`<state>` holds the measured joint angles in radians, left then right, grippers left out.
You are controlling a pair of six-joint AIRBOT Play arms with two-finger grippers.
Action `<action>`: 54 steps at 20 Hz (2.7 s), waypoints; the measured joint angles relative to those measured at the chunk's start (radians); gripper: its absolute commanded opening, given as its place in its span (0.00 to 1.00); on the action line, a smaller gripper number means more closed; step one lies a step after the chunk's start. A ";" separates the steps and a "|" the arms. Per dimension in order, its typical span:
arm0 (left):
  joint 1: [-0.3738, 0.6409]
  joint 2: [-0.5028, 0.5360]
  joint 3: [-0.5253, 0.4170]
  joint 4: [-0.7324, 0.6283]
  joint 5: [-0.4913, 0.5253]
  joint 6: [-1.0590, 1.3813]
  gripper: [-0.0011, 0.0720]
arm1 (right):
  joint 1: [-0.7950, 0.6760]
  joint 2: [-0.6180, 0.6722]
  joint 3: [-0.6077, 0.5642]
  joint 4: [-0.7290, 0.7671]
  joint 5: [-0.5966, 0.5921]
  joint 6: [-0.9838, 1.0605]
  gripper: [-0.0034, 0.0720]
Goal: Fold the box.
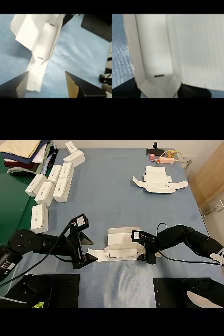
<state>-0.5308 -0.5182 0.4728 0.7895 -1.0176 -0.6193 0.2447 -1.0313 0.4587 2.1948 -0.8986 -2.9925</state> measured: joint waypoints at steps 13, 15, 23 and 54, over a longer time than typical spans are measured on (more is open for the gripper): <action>-0.058 -0.289 -0.058 -0.147 0.183 0.577 0.97 | 0.000 0.000 0.000 0.000 0.000 0.000 0.72; -0.071 -0.325 -0.058 -0.167 0.215 0.613 0.97 | 0.000 0.000 0.000 0.000 0.000 0.000 0.72; -0.119 -0.418 -0.057 -0.204 0.312 0.685 0.30 | 0.000 0.000 0.000 0.000 0.000 0.000 0.72; -0.222 -0.314 -0.006 -0.032 0.351 0.300 0.03 | 0.000 0.000 0.000 0.001 0.000 0.002 0.72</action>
<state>-0.7525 -0.8326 0.4671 0.7574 -0.6670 -0.3191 0.2447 -1.0313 0.4587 2.1960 -0.8989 -2.9902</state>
